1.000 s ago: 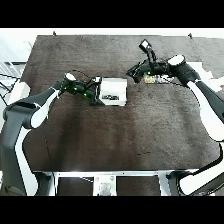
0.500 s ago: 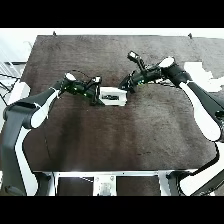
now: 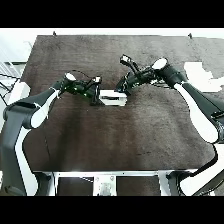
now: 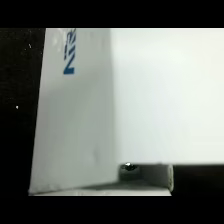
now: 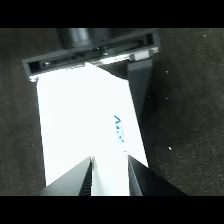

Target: Fold the box and place the chain.

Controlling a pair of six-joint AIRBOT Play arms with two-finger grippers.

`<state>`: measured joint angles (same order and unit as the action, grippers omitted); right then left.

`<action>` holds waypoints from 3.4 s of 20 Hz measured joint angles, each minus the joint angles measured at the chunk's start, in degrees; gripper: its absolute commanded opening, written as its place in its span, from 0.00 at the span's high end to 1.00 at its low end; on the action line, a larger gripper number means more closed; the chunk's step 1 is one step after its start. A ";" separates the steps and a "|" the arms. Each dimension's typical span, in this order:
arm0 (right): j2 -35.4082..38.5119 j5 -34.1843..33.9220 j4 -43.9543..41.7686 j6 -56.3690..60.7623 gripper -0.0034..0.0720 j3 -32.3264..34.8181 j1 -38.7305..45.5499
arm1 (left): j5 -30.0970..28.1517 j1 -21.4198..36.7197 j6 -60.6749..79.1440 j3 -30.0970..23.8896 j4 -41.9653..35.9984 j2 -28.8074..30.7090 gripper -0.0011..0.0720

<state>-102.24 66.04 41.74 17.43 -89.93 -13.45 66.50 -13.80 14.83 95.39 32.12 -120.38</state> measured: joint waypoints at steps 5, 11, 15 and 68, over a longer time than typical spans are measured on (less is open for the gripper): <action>0.00 0.15 1.79 -0.11 0.47 0.00 -0.70 | 0.02 -0.02 0.00 0.00 0.00 0.00 0.13; -0.50 -0.13 2.75 -0.85 0.29 0.00 -0.83 | 0.02 -0.02 0.00 0.00 0.00 0.00 0.13; -0.83 -0.70 2.82 -2.29 0.37 0.00 -1.11 | 0.00 -0.02 0.00 0.00 0.00 0.00 0.13; 1.86 -6.27 -0.39 -11.08 0.38 6.84 -1.49 | 0.02 -0.02 0.00 0.00 0.00 0.00 0.13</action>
<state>-100.38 59.77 41.34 6.35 -83.09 -14.94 66.52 -13.82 14.83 95.39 32.12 -120.38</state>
